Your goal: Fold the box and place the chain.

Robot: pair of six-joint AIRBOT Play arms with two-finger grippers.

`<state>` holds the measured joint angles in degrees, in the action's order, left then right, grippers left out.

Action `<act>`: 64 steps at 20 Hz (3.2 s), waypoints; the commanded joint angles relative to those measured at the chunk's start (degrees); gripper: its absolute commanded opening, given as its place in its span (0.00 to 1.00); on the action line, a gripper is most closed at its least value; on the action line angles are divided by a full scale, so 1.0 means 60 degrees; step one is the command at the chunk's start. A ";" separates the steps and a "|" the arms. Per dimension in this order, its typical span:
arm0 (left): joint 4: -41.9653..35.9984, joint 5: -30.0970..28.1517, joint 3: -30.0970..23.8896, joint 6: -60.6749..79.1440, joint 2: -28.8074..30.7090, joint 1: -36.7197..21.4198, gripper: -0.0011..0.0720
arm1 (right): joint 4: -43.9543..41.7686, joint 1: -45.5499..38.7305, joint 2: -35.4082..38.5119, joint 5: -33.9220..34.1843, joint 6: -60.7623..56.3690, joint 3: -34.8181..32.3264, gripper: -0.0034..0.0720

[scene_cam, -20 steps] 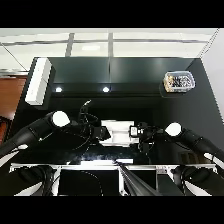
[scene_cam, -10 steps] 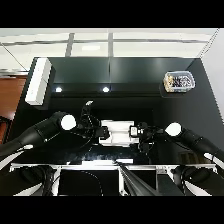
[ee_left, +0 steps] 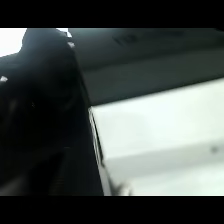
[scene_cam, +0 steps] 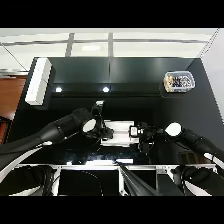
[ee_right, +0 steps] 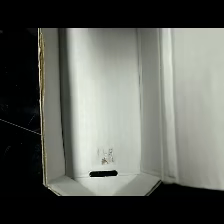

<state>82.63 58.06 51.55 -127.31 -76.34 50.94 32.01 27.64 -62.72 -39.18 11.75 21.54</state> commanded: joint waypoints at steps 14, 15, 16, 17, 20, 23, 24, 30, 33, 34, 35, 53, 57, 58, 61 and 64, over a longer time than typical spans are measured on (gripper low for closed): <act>0.0379 -0.0062 0.0397 -0.1865 -0.0798 0.0736 0.19 | 0.0000 0.0000 0.0000 0.0000 0.0000 0.0000 0.35; 0.0361 -0.0011 0.0397 -0.1861 -0.0809 0.0721 0.07 | 0.0000 0.0000 0.0000 0.0000 0.0000 0.0000 0.35; 0.0357 0.0029 0.0397 -0.1865 -0.0816 0.0721 0.05 | 0.0000 0.0000 0.0000 0.0000 0.0000 0.0000 0.35; 0.0335 0.0058 0.0397 -0.1861 -0.0823 0.0725 0.05 | 0.0000 0.0000 0.0000 0.0000 0.0000 0.0000 0.35; 0.0321 0.0080 0.0404 -0.1858 -0.0823 0.0736 0.17 | 0.0000 0.0000 0.0000 0.0000 0.0000 0.0000 0.35; 0.0331 0.0193 0.0543 -0.1861 -0.0827 0.0729 0.59 | 0.0000 0.0000 0.0000 0.0000 0.0000 0.0000 0.35; 0.0368 0.0178 0.0594 -0.1861 -0.0827 0.0729 0.59 | 0.0000 0.0000 0.0000 0.0000 0.0000 0.0000 0.35; 0.0455 0.0197 0.0619 -0.1865 -0.0856 0.0721 0.14 | 0.0000 0.0000 0.0000 0.0000 0.0000 0.0000 0.35; 0.0459 0.0175 0.0619 -0.1861 -0.0856 0.0721 0.05 | 0.0000 -0.0004 0.0000 0.0000 -0.0004 0.0000 0.35; 0.0463 0.0168 0.0619 -0.1861 -0.0856 0.0721 0.05 | 0.0000 0.0000 0.0000 0.0000 0.0000 0.0000 0.35; 0.0463 0.0160 0.0619 -0.1858 -0.0856 0.0721 0.05 | -0.0004 -0.0004 0.0000 0.0000 -0.0004 0.0000 0.35; 0.0710 0.0736 0.0619 -0.1829 -0.0856 0.0718 0.05 | 0.1588 -0.0004 0.1177 -0.0528 -0.1734 0.0168 0.57; 0.0867 0.0772 0.0619 -0.1883 -0.0856 0.0721 0.05 | 0.1963 -0.0004 0.1177 -0.0710 -0.2189 0.0168 0.90; 0.0922 0.0805 0.0619 -0.1963 -0.0856 0.0721 0.05 | 0.1949 -0.0004 0.1177 -0.0692 -0.2255 0.0168 0.90; 0.1002 0.0845 0.0619 -0.2055 -0.0856 0.0721 0.05 | 0.2033 -0.0004 0.1177 -0.0597 -0.2251 0.0168 0.90; 0.1002 0.0772 0.0619 -0.2106 -0.0856 0.0721 0.05 | 0.1912 0.0000 0.1173 -0.0608 -0.2240 0.0168 0.90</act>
<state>88.25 62.83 55.27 -139.48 -81.47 55.27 43.55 27.64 -55.70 -42.81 -1.39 22.55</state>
